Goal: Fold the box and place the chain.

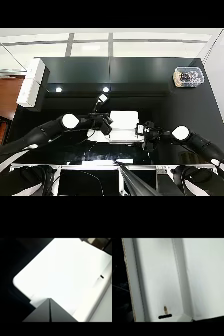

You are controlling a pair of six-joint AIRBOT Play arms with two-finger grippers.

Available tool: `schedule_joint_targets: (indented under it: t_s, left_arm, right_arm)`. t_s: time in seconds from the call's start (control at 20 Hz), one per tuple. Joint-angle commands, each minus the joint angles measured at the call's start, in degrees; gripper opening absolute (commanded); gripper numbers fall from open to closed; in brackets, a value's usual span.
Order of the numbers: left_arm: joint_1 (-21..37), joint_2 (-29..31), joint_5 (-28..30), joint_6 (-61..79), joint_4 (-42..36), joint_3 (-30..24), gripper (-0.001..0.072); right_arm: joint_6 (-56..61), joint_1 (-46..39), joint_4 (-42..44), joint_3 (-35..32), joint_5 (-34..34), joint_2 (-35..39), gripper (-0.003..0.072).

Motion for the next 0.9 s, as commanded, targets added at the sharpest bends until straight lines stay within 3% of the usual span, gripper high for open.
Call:
schedule_joint_targets:
  t_s: [0.0,0.2,0.35,0.45,0.5,0.7,0.85]
  left_arm:
    - [5.33,6.36,-6.43,-0.57,8.17,0.44,0.0025]
    - [14.73,15.74,-21.57,-0.04,12.11,0.28,0.0027]
    - [18.36,15.96,-32.74,7.37,12.11,-1.01,0.0046]
    - [17.46,15.12,-31.04,14.67,12.04,-4.26,0.0585]
    - [16.63,14.49,-28.59,17.20,12.00,-5.68,0.0709]
    - [10.36,10.16,-20.92,31.39,11.89,-7.19,0.0703]
    - [6.10,5.90,-15.06,31.95,9.97,-7.17,0.0694]
  right_arm:
    - [0.02,0.02,0.02,0.00,-0.04,-0.02,0.0470]
    - [0.02,0.02,0.02,0.00,-0.02,-0.02,0.0469]
    - [0.02,0.02,0.26,0.00,-0.02,-0.02,0.0470]
    - [0.02,0.02,0.28,0.00,-0.02,-0.02,0.0469]
    - [0.02,0.02,0.37,0.00,-0.02,-0.02,0.0470]
    - [0.02,0.02,0.35,0.00,-0.04,-0.02,0.0470]
    - [0.02,0.02,0.37,0.00,-0.04,-0.02,0.0470]
